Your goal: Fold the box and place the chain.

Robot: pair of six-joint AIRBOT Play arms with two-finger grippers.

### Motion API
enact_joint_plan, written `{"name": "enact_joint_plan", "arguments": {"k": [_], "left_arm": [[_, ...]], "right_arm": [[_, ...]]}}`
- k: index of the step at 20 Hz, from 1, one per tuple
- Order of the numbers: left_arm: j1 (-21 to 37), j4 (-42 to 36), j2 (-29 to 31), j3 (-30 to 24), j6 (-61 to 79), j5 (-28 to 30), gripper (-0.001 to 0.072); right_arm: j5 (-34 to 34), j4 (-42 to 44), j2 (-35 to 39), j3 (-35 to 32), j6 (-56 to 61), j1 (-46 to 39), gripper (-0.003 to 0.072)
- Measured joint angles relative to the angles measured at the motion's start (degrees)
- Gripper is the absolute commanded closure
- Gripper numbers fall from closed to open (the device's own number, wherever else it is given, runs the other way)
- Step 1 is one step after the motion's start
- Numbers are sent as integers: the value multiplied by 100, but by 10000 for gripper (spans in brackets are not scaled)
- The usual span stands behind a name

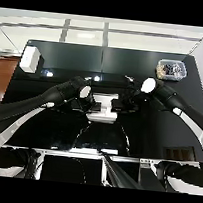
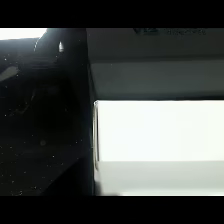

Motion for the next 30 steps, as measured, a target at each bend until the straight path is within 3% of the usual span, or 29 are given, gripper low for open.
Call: {"name": "enact_joint_plan", "arguments": {"k": [6, 10, 14, 16, 17, 18, 21, 22, 23, 24, 27, 28, 29, 30], "left_arm": [[0, 0, 0, 2, 0, 0, 685], [0, 2, 0, 0, 0, 0, 684], [0, 2, 0, 0, 0, 0, 684], [0, 0, 0, 0, 0, 0, 684], [0, 0, 0, 0, 0, 0, 684], [0, 0, 0, 0, 2, 0, 684], [0, 2, 0, 0, -11, 2, 685], [0, 2, 0, 2, -7, 4, 684], [0, 2, 0, 2, 0, 2, 684], [0, 2, 0, 0, 4, 0, 684], [0, 2, 0, 0, 4, 0, 684], [0, 2, 0, 0, 4, 0, 684], [0, 2, 0, 0, 4, 0, 684], [0, 2, 0, 0, 4, 4, 684]], "right_arm": [[-260, -1449, -57, 127, 1377, 658, 379], [7, -2354, -238, 461, 2291, 1001, 379], [225, -2712, -466, 706, 2966, 1241, 381], [267, -2754, -540, 756, 3178, 1307, 562], [271, -2754, -564, 778, 3259, 1331, 565], [297, -2765, -579, 787, 3322, 1342, 683], [330, -2798, -612, 807, 3532, 1366, 672], [337, -2796, -619, 809, 3554, 1370, 621], [345, -2789, -619, 813, 3576, 1370, 403], [365, -2754, -621, 817, 3591, 1373, 401], [354, -2704, -625, 822, 3637, 1373, 447], [358, -2688, -627, 824, 3641, 1373, 612], [358, -2669, -632, 824, 3652, 1373, 672], [385, -2693, -636, 822, 3659, 1373, 674]]}}
